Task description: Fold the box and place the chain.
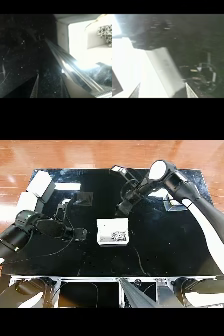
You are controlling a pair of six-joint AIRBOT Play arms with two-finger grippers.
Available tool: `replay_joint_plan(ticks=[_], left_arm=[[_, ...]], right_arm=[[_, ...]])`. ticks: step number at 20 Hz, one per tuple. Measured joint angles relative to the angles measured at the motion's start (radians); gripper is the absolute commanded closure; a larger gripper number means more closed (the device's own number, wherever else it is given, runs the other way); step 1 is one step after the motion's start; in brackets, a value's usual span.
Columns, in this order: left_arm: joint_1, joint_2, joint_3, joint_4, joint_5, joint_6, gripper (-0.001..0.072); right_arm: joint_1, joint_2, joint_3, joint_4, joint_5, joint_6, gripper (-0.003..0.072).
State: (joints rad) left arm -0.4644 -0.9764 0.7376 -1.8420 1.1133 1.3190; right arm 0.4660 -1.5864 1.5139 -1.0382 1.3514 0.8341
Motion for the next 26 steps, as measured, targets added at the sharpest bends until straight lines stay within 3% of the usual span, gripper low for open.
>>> replay_joint_plan(ticks=[7, 12, 26], left_arm=[[0.001, 0.0, -0.003, -0.003, -0.015, 0.002, 0.0321], [0.001, 0.0, -0.003, -0.004, -0.024, 0.002, 0.0322], [0.001, 0.0, -0.003, -0.003, -0.049, 0.002, 0.0322]], right_arm=[[0.092, 0.047, -0.085, -0.038, 0.068, -0.018, -0.0032], [0.117, 0.098, -0.153, -0.117, 0.024, -0.024, -0.0031], [0.194, 0.083, -0.172, -0.178, -0.003, -0.203, -0.0025]])
